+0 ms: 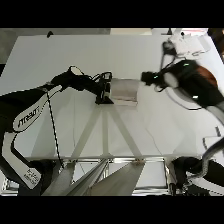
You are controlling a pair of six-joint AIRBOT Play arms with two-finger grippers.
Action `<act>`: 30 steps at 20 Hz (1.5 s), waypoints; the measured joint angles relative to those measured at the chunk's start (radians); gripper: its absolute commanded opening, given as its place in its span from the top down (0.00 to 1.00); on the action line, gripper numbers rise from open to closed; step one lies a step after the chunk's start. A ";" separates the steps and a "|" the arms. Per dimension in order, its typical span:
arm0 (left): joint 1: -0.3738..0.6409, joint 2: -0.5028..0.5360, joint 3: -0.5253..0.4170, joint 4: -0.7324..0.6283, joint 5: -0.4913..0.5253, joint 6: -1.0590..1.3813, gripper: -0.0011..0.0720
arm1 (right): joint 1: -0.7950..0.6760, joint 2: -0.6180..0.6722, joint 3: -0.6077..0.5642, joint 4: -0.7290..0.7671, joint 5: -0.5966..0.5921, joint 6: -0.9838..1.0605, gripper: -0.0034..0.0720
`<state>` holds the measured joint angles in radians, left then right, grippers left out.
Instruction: Fold the box and place the chain.
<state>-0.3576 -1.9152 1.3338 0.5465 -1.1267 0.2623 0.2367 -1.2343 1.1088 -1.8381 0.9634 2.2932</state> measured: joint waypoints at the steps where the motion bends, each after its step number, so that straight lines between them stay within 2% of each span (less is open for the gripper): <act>1: 0.000 0.000 0.000 0.000 0.000 0.000 0.36 | -0.044 0.026 0.000 -0.017 0.009 -0.020 0.47; 5: 0.000 0.000 0.000 0.000 0.000 0.000 0.36 | -0.273 0.073 0.000 -0.070 0.045 -0.114 0.46; 8: 0.000 0.000 0.000 0.000 0.000 0.000 0.36 | -0.439 0.052 0.000 -0.071 0.026 -0.256 0.23; 13: 0.000 0.000 0.000 0.000 0.000 0.000 0.36 | -0.609 -0.089 0.000 0.000 -0.048 -0.470 0.22; 20: 0.000 0.000 0.000 0.000 0.000 0.000 0.36 | -0.688 -0.299 0.007 0.123 -0.218 -0.537 0.25; 23: 0.000 0.000 0.000 0.000 0.000 0.000 0.36 | -0.694 -0.355 0.012 0.151 -0.254 -0.544 0.32; 25: 0.000 0.000 0.000 0.000 0.000 0.000 0.36 | -0.696 -0.372 0.013 0.163 -0.278 -0.546 0.56; 26: 0.000 0.000 0.000 0.000 0.000 0.000 0.36 | -0.696 -0.377 0.014 0.165 -0.282 -0.547 0.71; 28: 0.000 0.000 0.000 0.000 0.000 0.000 0.36 | -0.697 -0.382 0.015 0.169 -0.287 -0.548 0.93; 30: 0.000 0.000 0.000 0.000 0.000 0.000 0.36 | -0.698 -0.382 0.015 0.169 -0.281 -0.563 0.94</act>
<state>-0.3576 -1.9152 1.3342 0.5468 -1.1263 0.2623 -0.4610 -1.6161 1.1240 -1.6691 0.6827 1.7302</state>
